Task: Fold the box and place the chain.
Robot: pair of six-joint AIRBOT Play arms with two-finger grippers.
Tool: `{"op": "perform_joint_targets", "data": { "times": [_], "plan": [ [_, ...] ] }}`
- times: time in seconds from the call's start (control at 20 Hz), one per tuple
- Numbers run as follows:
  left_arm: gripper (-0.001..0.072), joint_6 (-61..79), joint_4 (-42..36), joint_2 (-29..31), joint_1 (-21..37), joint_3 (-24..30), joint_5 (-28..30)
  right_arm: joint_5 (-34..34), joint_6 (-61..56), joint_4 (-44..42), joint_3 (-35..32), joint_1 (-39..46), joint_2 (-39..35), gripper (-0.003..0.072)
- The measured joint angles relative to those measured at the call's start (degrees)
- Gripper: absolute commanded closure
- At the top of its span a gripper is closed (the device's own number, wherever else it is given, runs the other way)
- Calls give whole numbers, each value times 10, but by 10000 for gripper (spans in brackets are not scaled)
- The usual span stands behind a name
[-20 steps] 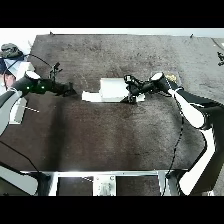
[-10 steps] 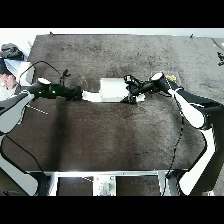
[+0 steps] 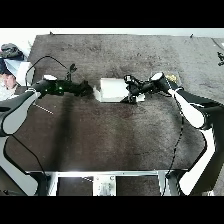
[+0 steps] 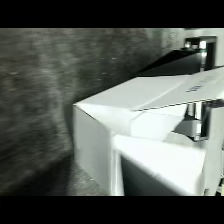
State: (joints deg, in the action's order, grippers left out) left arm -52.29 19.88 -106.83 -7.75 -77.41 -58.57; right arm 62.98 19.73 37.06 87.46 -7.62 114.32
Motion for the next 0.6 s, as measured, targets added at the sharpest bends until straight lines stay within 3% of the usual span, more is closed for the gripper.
{"op": "perform_joint_targets", "data": {
  "times": [0.4, 0.6],
  "plan": [
    [346, -11, -16, 0, -36, -10, 11, 0, 0, 0, 0, 0, 0, 214],
    [345, -58, 40, 0, -55, -44, 12, 0, 0, 0, 0, 0, 0, 214]
  ]
}}
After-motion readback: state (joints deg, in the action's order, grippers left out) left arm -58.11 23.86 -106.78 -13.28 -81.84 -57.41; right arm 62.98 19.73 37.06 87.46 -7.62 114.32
